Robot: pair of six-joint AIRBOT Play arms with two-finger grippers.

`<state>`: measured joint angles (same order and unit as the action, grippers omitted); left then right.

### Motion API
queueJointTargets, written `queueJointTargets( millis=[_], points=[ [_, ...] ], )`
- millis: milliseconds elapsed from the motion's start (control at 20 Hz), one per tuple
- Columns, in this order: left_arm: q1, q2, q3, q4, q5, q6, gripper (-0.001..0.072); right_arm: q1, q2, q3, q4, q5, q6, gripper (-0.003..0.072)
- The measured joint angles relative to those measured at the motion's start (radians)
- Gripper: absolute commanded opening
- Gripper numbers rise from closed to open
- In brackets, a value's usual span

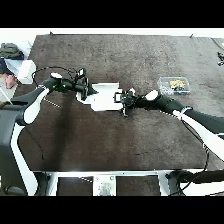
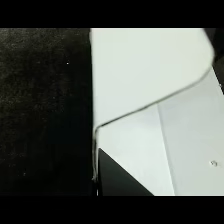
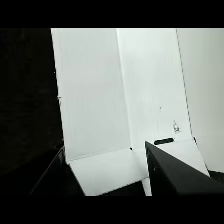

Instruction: Fold the box and place the chain.

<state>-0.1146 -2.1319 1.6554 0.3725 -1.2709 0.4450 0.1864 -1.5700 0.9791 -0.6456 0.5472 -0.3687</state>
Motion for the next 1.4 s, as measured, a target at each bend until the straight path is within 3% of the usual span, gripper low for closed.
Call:
queueJointTargets(
  millis=[1000,1400],
  points=[
    [0.0,0.0,0.0,-0.001,0.0,0.0,0.001,0.01,0.003,0.048,0.017,-0.091,0.025,0.0557],
    [0.0,0.0,0.0,-0.004,0.0,0.0,0.001,-0.047,-0.035,0.144,0.017,0.021,0.031,0.0558]
  ],
)
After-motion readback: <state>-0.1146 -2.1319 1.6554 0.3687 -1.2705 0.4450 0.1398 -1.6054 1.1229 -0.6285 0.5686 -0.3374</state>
